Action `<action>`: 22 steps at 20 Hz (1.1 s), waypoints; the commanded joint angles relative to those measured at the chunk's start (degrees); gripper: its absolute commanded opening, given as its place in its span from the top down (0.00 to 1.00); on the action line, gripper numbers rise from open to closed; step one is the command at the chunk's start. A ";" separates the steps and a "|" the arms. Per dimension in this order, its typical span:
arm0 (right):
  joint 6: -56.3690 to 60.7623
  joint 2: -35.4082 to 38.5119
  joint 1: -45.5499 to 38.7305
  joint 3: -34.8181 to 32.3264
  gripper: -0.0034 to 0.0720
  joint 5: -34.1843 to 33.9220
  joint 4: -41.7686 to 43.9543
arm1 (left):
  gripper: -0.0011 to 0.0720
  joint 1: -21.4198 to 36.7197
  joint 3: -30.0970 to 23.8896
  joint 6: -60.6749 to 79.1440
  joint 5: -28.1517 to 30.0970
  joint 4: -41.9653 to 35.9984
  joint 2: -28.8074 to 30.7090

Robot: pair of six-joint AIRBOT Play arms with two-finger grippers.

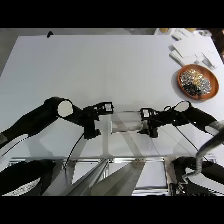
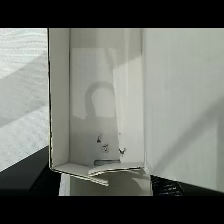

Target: Fold the box and place the chain.

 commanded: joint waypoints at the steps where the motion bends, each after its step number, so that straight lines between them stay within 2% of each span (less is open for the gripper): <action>1: 0.00 0.02 -0.02 0.07 0.42 0.02 0.02 | 0.03 1.81 -3.28 17.68 12.28 -8.13 -3.50; 5: 0.00 0.02 -0.02 0.07 0.42 0.02 0.02 | 0.03 1.57 -3.28 32.89 12.57 -17.09 -7.02; 9: 0.00 0.02 -0.02 0.07 0.42 0.02 0.02 | 0.03 1.60 -3.30 41.57 10.62 -24.96 -7.65; 14: 0.00 0.02 -0.02 0.07 0.42 0.02 0.02 | 0.03 1.31 -3.30 41.86 6.84 -25.66 -9.57; 19: 0.00 0.02 -0.02 0.07 0.42 0.02 0.02 | 0.03 0.31 -5.16 41.88 7.98 -26.47 -9.55; 22: 0.00 0.02 -0.02 0.07 0.42 0.02 0.02 | 0.03 -0.39 -6.49 42.16 11.34 -30.45 -9.55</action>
